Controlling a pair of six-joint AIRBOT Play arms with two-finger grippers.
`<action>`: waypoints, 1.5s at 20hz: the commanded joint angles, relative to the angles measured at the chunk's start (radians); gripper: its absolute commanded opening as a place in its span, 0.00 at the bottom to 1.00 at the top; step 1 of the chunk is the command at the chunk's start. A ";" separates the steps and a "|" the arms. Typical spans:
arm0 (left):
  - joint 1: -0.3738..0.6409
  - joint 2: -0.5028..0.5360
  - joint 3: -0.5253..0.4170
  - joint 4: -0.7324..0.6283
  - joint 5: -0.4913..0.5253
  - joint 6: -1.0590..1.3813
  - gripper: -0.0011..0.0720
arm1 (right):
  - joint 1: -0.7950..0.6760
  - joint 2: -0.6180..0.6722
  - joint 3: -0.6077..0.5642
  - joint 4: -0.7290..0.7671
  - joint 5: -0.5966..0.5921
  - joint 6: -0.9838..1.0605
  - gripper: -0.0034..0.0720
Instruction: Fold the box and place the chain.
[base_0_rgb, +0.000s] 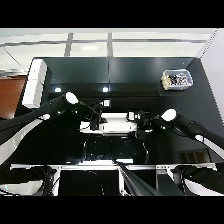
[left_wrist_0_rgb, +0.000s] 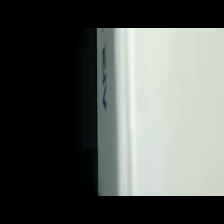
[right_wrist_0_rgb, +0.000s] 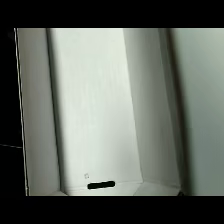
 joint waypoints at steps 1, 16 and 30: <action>-0.001 0.000 0.000 0.000 0.001 0.000 0.04 | 0.008 -0.025 0.027 -0.019 0.008 0.042 0.93; 0.000 0.000 0.000 0.000 0.003 0.000 0.04 | 0.008 -0.025 0.027 -0.023 0.016 0.040 0.81; 0.083 0.217 0.000 0.177 -0.094 -0.339 0.82 | 0.008 -0.025 0.027 -0.023 0.014 0.041 0.17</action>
